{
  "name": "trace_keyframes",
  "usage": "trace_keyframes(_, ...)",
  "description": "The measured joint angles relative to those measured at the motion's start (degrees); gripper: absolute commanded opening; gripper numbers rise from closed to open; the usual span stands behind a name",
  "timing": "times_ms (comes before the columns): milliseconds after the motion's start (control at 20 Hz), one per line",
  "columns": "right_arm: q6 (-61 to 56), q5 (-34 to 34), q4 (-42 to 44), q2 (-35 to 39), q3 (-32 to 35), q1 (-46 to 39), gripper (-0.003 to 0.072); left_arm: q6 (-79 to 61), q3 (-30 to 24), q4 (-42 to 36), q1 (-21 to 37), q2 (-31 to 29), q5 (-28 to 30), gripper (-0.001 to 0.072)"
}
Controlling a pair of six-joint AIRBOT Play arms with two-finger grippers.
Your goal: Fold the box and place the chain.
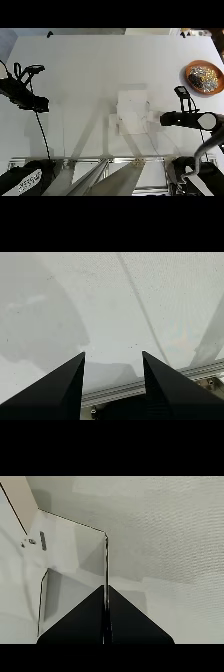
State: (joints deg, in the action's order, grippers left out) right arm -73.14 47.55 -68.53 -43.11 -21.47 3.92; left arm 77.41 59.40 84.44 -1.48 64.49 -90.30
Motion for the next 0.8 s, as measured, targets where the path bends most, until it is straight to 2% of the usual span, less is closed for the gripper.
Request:
trace_keyframes(350, -0.09, -0.28, 0.39, 0.31, 0.44, 0.96, 0.0015, 0.35, 0.0, -1.31, 0.0, 0.0, 0.0, 0.0413)
trace_keyframes(500, -0.09, -0.31, 0.42, 0.31, 0.46, 1.01, 0.0015, 1.27, 0.0, -1.95, 0.0, 0.0, 1.09, 0.0382)
trace_keyframes(800, -0.11, -0.28, 0.44, 0.31, 0.48, 1.01, 0.0015, 4.07, 0.0, -9.73, -1.16, 1.11, 16.57, 0.0389)
